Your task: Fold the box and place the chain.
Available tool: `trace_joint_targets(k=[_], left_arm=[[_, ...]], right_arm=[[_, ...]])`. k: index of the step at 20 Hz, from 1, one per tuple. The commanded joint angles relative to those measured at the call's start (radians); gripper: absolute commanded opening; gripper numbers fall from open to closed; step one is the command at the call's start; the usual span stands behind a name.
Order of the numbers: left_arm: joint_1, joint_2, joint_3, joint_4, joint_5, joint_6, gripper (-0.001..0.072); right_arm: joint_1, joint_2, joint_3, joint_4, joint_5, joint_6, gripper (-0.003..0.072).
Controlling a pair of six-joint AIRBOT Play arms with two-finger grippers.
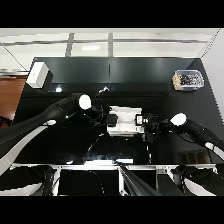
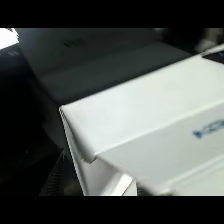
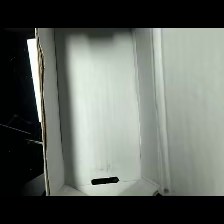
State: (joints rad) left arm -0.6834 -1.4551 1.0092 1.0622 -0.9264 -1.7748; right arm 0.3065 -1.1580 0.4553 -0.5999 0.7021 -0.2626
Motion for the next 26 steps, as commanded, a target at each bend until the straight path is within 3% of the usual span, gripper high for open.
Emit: trace_joint_targets(k=[1,8,15,18,19,20,22,26], left_arm=[[-0.071,0.0,0.039,0.223,0.014,-0.22,0.0488],[-0.121,-0.02,0.111,0.346,-0.151,-0.392,0.0485],[-0.156,-0.192,0.285,0.397,-0.303,-0.467,0.0484],[-0.196,-0.222,0.315,0.439,-0.313,-0.499,0.0483],[-0.205,-0.223,0.315,0.455,-0.314,-0.52,0.0437],[-0.209,-0.223,0.315,0.456,-0.31,-0.524,0.0332],[-0.209,-0.223,0.315,0.455,-0.29,-0.536,0.0282],[-0.209,-0.223,0.315,0.449,-0.285,-0.533,0.0285]], right_arm=[[0.001,0.0,0.0,0.0,0.0,0.0,0.0234],[0.001,0.0,0.0,-0.003,0.0,0.0,0.0235],[0.001,0.0,0.0,-0.003,-0.011,0.0,0.0234],[0.001,0.0,0.0,-0.003,-0.011,0.0,0.0235],[0.001,0.0,0.0,-0.003,-0.011,0.0,0.0234],[0.001,0.0,0.0,-0.002,-0.011,0.0,0.0234],[0.001,0.0,0.0,-0.002,-0.011,0.0,0.0234],[0.001,0.0,0.0,-0.002,-0.011,0.0,0.0234]])
